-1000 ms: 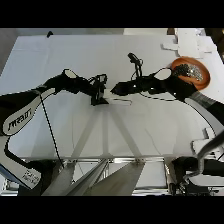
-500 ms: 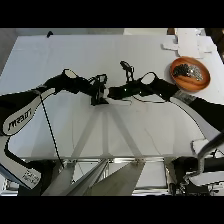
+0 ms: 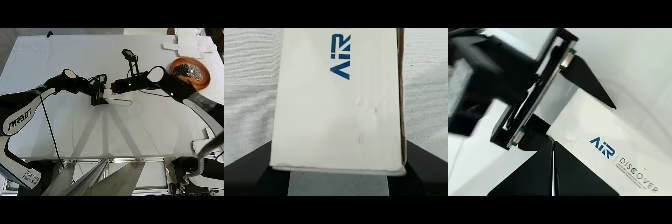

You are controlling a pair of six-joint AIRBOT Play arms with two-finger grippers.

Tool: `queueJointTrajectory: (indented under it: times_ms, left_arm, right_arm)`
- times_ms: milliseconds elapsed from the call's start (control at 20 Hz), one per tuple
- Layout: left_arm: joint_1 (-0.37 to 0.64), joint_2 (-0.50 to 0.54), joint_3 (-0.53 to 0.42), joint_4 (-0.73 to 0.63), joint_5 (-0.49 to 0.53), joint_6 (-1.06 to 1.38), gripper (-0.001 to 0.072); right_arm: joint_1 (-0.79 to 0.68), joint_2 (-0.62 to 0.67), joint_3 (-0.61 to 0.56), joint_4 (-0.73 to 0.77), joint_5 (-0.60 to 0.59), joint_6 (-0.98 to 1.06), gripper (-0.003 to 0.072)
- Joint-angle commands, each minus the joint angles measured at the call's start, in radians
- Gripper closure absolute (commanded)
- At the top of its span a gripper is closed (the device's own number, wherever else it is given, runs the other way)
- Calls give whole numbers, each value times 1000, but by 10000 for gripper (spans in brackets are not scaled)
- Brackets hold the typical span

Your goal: Fold the box and place the chain.

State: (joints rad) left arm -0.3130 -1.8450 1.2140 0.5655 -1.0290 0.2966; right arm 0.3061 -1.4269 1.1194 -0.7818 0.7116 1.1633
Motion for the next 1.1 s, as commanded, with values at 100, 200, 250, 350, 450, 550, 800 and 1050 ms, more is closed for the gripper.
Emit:
queueJointTrajectory:
  times_ms: [100, 200, 250, 350, 450, 550, 800, 1050]
  left_arm:
    - [0, 0, 1, 0, 0, 2, 435]
    - [0, 0, 1, 0, 0, 2, 435]
    - [0, 0, 1, 0, 0, 2, 435]
    - [0, 0, 1, 0, 0, 2, 435]
    - [0, 0, 1, 0, 0, 2, 435]
    - [0, 0, 1, 0, -13, 1, 435]
    - [-1, 0, 1, 0, -58, 1, 440]
    - [-2, 20, 1, -4, -71, -9, 704]
  right_arm:
    - [-52, 201, 5, -393, -52, 166, 675]
    - [-106, 236, 4, -513, -1, 251, 674]
    - [-134, 245, 5, -554, 34, 264, 674]
    - [-182, 248, 4, -625, 135, 274, 674]
    - [-213, 248, 4, -673, 247, 274, 673]
    - [-234, 248, 5, -677, 308, 273, 673]
    - [-236, 249, 4, -676, 309, 273, 673]
    - [-236, 248, 4, -676, 309, 273, 673]
